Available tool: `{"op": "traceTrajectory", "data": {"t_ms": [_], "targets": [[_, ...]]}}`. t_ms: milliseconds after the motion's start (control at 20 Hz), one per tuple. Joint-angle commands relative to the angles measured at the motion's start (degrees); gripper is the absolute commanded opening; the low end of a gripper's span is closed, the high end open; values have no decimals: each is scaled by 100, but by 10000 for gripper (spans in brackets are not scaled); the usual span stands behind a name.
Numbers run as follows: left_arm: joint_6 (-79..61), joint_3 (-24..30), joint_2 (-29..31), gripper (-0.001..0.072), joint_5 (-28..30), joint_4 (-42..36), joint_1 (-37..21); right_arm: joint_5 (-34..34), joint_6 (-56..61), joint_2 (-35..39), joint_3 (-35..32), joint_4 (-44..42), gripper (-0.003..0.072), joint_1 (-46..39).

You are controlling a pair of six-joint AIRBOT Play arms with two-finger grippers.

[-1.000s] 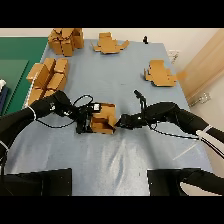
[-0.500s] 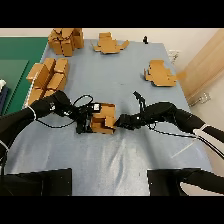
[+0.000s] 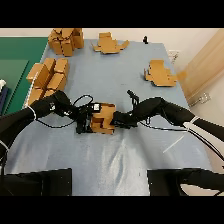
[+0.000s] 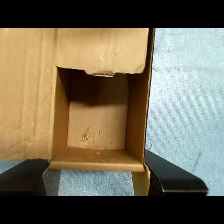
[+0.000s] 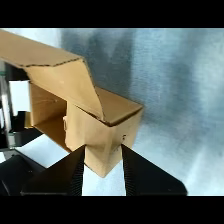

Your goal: Fold the box.

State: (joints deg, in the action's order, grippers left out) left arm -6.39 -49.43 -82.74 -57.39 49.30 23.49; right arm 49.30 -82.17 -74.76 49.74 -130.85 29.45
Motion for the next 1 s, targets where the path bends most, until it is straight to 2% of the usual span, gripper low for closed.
{"op": "traceTrajectory", "data": {"t_ms": [0,200,450,550,700,950], "targets": [[0,4,-4,20,0,2,2,264,1810,-63,407,1403,384,337],[2,4,-4,20,0,2,2,267,2643,-118,664,1947,384,715],[2,4,-4,20,0,2,2,428,2970,-791,1320,2076,384,1093],[2,4,-4,21,0,2,2,837,3442,-1027,1668,2435,384,1244],[2,4,-4,20,0,2,2,1797,4391,-1307,2149,3224,384,1471],[2,4,-4,21,0,2,2,2022,4616,-1873,2970,3370,384,1600]]}}
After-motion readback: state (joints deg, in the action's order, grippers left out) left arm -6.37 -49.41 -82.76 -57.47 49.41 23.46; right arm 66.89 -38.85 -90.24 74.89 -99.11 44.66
